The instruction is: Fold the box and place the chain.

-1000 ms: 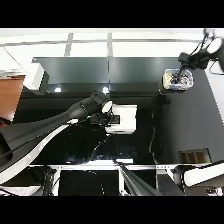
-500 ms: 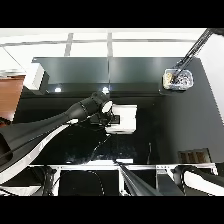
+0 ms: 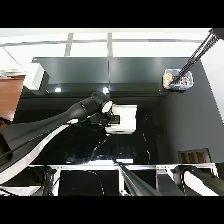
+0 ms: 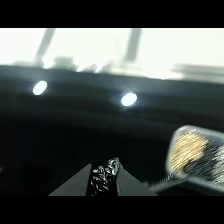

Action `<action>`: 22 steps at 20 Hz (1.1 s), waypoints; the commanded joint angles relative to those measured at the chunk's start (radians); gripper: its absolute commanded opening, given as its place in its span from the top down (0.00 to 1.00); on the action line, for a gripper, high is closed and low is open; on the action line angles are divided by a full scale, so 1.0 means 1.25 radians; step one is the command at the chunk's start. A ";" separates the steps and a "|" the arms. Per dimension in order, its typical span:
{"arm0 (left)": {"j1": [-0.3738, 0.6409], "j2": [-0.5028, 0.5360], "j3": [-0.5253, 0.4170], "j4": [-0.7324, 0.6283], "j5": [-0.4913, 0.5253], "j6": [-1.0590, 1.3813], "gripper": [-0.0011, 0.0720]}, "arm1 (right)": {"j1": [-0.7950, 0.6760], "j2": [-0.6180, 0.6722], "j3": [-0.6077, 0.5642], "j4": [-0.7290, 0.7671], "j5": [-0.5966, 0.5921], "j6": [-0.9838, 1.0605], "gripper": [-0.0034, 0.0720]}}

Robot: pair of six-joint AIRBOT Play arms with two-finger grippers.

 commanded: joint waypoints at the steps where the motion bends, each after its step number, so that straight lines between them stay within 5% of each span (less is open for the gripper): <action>1: 0.001 -0.001 0.000 0.000 -0.001 0.000 0.95 | 0.000 0.015 0.000 0.102 0.110 -0.074 0.95; 11: 0.001 -0.001 0.000 0.000 -0.001 0.000 0.95 | 0.052 0.017 -0.009 0.367 0.143 -0.122 0.95; 22: 0.001 -0.001 0.000 0.001 0.000 0.000 0.95 | 0.169 0.017 -0.009 0.409 0.059 -0.063 0.95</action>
